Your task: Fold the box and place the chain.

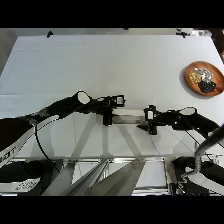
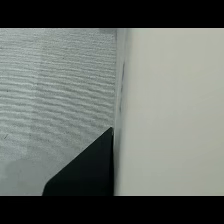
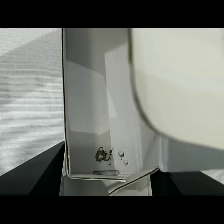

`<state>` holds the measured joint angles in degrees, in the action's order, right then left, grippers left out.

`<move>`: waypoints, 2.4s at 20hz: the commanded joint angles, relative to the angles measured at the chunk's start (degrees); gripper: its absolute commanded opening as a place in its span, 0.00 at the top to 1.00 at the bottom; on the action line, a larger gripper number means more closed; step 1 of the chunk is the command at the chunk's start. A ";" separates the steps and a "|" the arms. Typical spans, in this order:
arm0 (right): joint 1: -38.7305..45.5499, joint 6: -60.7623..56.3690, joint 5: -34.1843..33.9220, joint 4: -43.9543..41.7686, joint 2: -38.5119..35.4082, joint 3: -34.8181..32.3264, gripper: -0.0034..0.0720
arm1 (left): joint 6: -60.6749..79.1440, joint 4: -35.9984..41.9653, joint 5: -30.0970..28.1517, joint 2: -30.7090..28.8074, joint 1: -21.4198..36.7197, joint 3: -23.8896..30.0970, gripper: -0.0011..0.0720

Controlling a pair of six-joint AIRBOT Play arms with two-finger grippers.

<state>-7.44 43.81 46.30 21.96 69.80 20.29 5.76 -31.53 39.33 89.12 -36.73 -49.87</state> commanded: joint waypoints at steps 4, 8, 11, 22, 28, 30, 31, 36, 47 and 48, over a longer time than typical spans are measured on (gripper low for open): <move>-0.04 0.17 -0.50 0.35 0.04 -0.04 0.34 | 0.00 0.00 -0.04 0.02 0.02 -0.02 0.97; -0.04 -0.07 -0.74 0.33 0.04 -0.04 0.34 | 0.00 0.00 -0.04 0.02 0.02 -0.02 0.97; -0.04 -0.02 -0.72 0.55 0.04 -0.04 0.34 | 0.00 0.00 -0.04 0.02 0.00 -0.02 0.97; -0.04 -0.02 -0.70 0.52 0.04 -0.04 0.34 | 0.00 -0.85 -2.89 0.02 0.70 -0.15 0.97; -0.04 -0.02 -0.68 0.46 0.04 -0.04 0.34 | -0.02 -0.66 -1.75 0.02 0.59 -0.15 0.97; -0.04 -0.02 -0.68 0.46 0.04 -0.04 0.34 | -0.02 -0.20 -1.84 0.02 0.61 -0.15 0.97; -0.04 -0.02 -0.68 0.46 0.04 -0.04 0.34 | -0.02 0.26 -1.79 0.02 0.61 -0.15 0.97; -0.04 -0.02 -0.68 0.46 0.04 -0.04 0.34 | -0.02 1.42 -1.77 -0.15 0.59 -0.15 0.97; -0.04 -0.02 -0.68 0.46 0.04 -0.04 0.34 | -1.60 -0.28 2.93 -4.70 1.03 -0.15 0.18; -0.04 -0.02 -0.68 0.48 0.04 -0.04 0.34 | -3.50 -1.42 2.78 -5.40 1.33 -0.15 0.18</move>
<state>-7.49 43.97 45.65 22.59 69.84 20.27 4.84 -31.00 41.25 85.62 -35.86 -50.00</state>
